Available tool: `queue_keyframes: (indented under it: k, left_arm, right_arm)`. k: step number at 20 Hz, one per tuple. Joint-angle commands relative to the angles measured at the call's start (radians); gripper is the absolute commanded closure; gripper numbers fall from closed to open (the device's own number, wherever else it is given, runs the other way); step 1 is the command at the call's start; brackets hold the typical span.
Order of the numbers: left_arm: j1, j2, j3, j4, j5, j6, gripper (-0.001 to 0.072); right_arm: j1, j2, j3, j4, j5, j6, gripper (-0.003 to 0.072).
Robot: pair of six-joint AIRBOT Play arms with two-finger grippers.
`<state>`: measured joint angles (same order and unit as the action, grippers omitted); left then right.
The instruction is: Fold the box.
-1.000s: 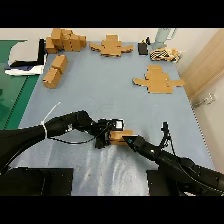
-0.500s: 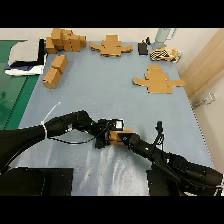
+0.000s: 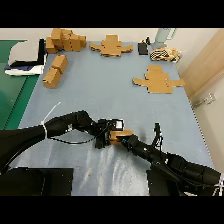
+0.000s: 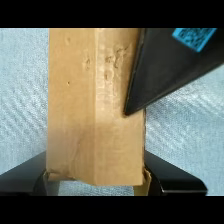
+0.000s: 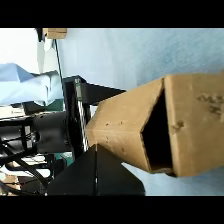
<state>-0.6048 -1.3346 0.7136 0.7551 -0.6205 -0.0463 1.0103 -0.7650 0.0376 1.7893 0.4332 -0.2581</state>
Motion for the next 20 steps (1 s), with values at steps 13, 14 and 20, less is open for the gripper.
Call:
queue_keyframes:
  k: [13, 14, 20]
  left_arm:
    - [0.000, 0.000, 0.000, 0.000, 0.000, 0.000, 0.0186]
    - [0.000, 0.000, 0.000, 0.000, 0.000, 0.000, 0.0186]
    - [0.000, 0.000, 0.000, 0.000, 0.000, 0.000, 0.0185]
  right_arm:
    - [0.002, -0.019, 0.000, 0.014, -0.077, 0.052, 0.0683]
    - [0.002, -0.019, 0.000, 0.014, -0.078, 0.052, 0.0683]
    - [0.002, -0.019, 0.001, 0.013, -0.083, 0.051, 0.0683]
